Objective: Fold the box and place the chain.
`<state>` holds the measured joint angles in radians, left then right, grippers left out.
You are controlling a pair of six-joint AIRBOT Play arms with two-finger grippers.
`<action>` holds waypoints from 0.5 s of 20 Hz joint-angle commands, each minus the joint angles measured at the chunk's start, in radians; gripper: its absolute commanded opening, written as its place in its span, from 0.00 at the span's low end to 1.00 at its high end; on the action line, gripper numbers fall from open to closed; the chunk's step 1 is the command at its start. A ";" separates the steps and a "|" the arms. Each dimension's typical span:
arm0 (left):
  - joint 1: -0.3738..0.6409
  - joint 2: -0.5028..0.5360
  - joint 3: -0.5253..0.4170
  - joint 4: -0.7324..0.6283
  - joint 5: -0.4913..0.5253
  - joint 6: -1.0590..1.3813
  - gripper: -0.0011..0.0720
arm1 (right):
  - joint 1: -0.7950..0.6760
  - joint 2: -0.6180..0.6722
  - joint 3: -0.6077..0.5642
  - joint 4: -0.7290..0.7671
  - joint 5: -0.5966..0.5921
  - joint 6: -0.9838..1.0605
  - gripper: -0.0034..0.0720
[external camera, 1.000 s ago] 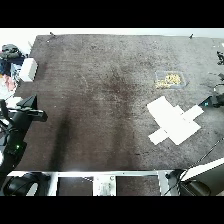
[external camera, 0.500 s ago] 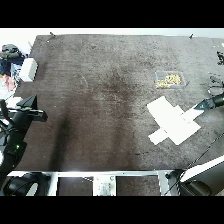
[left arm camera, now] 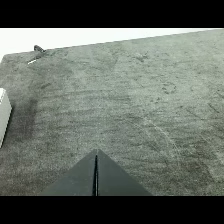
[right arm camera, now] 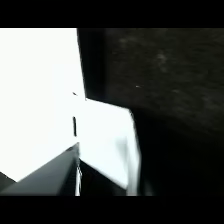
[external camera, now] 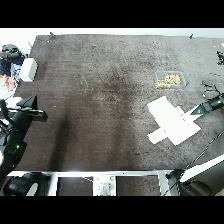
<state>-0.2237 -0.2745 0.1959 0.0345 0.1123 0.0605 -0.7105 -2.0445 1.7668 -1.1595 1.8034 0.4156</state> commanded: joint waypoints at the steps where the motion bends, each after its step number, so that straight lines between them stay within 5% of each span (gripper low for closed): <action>1: 0.000 0.001 0.000 0.000 0.000 0.000 0.03 | 0.001 0.000 -0.039 0.023 0.005 -0.001 0.41; 4: 0.000 0.001 0.000 0.000 0.000 0.000 0.03 | 0.001 0.010 -0.039 0.034 0.007 0.008 0.34; 7: 0.000 0.001 0.000 0.000 0.000 0.000 0.03 | 0.001 0.048 -0.056 0.034 0.007 0.025 0.10; 10: 0.000 0.001 0.000 0.000 0.000 0.000 0.03 | 0.000 0.108 -0.125 0.073 0.006 0.025 0.06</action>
